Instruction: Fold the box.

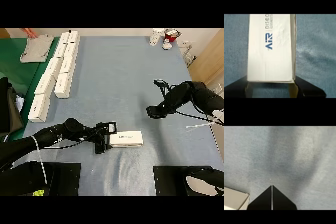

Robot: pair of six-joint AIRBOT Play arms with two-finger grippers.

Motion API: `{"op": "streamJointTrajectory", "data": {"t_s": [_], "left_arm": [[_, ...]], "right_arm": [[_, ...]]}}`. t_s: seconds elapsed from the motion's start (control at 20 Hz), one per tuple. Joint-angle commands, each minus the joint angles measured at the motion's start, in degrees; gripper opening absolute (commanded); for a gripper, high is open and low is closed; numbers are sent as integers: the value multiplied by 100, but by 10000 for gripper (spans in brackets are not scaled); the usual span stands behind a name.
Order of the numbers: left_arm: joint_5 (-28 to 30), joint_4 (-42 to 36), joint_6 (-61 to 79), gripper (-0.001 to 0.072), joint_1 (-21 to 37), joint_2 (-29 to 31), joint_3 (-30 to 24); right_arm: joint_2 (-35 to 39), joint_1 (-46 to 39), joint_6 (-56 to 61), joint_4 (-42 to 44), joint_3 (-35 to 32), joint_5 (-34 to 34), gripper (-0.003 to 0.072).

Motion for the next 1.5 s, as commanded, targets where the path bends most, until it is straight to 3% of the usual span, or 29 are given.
{"op": "streamJointTrajectory", "data": {"t_s": [0.0, 0.15, 0.3, 0.55, 0.7, 0.85, 1.05, 1.2, 1.45], "left_arm": [[0, 0, 2, 462, 2, 0, 4], [4, 13, -70, 462, 22, 98, 7], [48, 431, -1384, 462, 459, 634, 4], [-90, 3259, -5434, 462, 2387, 1779, 4], [-428, 4299, -6708, 462, 3617, 2144, 4], [-752, 4402, -6846, 462, 4673, 2212, 2], [-793, 4411, -6843, 462, 5532, 2210, -92], [-549, 4424, -6837, 462, 5783, 2151, -227], [-197, 4395, -6832, 462, 5694, 1690, -282]], "right_arm": [[-31, -4, 9, 9, 17, -13, 17], [-31, -4, 9, 9, 17, -13, 17], [-31, -4, 9, 9, 17, -13, 17], [-31, -4, 9, 9, 17, -13, 17], [-31, -4, 9, 9, 17, -13, 17], [-31, -4, 9, 7, 17, -13, 17], [-31, -4, 9, 7, 17, -13, 17], [-31, -4, 9, 9, 17, -13, 17], [-31, -4, 9, 9, 20, -13, 17]]}}
